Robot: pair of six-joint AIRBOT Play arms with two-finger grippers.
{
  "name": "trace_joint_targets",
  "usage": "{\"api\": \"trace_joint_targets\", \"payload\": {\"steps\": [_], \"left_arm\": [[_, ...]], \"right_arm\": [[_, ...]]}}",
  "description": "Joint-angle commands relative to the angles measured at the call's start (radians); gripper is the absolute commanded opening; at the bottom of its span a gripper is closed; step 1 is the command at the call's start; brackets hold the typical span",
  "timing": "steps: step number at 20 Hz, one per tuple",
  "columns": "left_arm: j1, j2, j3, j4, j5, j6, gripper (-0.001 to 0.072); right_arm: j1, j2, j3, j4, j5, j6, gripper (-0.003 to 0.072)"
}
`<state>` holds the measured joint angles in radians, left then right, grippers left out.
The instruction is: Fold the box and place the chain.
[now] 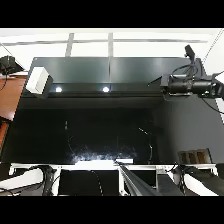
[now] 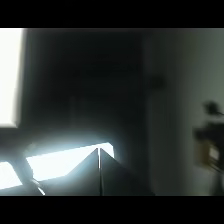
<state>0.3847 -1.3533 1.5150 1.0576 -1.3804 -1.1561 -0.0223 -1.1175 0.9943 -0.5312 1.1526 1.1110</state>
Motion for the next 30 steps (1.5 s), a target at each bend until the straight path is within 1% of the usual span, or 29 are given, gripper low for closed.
{"api": "trace_joint_targets", "payload": {"steps": [1, 3, 5, 6, 7, 8, 9, 10, 11, 12, 13, 14, 16, 18, 22, 30], "left_arm": [[-0.060, 0.154, -0.112, -0.001, -0.052, -0.122, 0.0026], [-0.143, 0.300, -0.287, 0.000, 0.082, -0.132, 0.0027], [-0.249, 0.448, -0.494, 0.016, 0.210, -0.133, 0.0027], [-0.297, 0.510, -0.588, 0.016, 0.263, -0.135, 0.0027], [-0.345, 0.568, -0.679, 0.016, 0.309, -0.135, 0.0027], [-0.384, 0.612, -0.753, 0.018, 0.346, -0.135, 0.0027], [-0.423, 0.651, -0.819, 0.042, 0.373, -0.141, 0.0026], [-0.459, 0.676, -0.867, 0.101, 0.386, -0.200, 0.0026], [-0.498, 0.696, -0.905, 0.201, 0.385, -0.296, 0.0026], [-0.535, 0.711, -0.934, 0.296, 0.386, -0.386, 0.0026], [-0.565, 0.722, -0.952, 0.357, 0.393, -0.438, 0.0027], [-0.587, 0.734, -0.965, 0.378, 0.413, -0.453, 0.0027], [-0.597, 0.753, -0.969, 0.362, 0.460, -0.454, 0.0028], [-0.596, 0.757, -0.969, 0.354, 0.478, -0.453, 0.0028], [-0.596, 0.756, -0.969, 0.327, 0.480, -0.453, 0.0029], [-0.596, 0.756, -0.969, 0.328, 0.483, -0.452, 0.0030]], "right_arm": [[-0.003, 0.040, 0.087, -0.183, -0.017, 0.054, 0.0023], [-0.003, 0.106, 0.097, -0.394, -0.056, 0.140, 0.0023], [-0.002, 0.171, 0.095, -0.630, -0.061, 0.254, 0.0023], [-0.002, 0.198, 0.085, -0.714, -0.063, 0.299, 0.0023], [-0.002, 0.226, 0.056, -0.772, -0.074, 0.319, 0.0023], [-0.003, 0.254, 0.006, -0.793, -0.104, 0.329, 0.0023], [-0.002, 0.285, -0.071, -0.791, -0.155, 0.343, 0.0023], [0.001, 0.311, -0.148, -0.781, -0.202, 0.359, 0.0023], [0.006, 0.329, -0.222, -0.779, -0.242, 0.377, 0.0023], [0.011, 0.340, -0.275, -0.778, -0.271, 0.391, 0.0023], [0.018, 0.342, -0.310, -0.779, -0.288, 0.401, 0.0023], [0.023, 0.342, -0.324, -0.779, -0.303, 0.400, 0.0024], [0.024, 0.342, -0.325, -0.779, -0.312, 0.400, 0.0023], [0.024, 0.341, -0.325, -0.779, -0.310, 0.400, 0.0022], [0.024, 0.342, -0.325, -0.779, -0.310, 0.400, 0.0022], [0.024, 0.341, -0.325, -0.779, -0.310, 0.400, 0.0022]]}}
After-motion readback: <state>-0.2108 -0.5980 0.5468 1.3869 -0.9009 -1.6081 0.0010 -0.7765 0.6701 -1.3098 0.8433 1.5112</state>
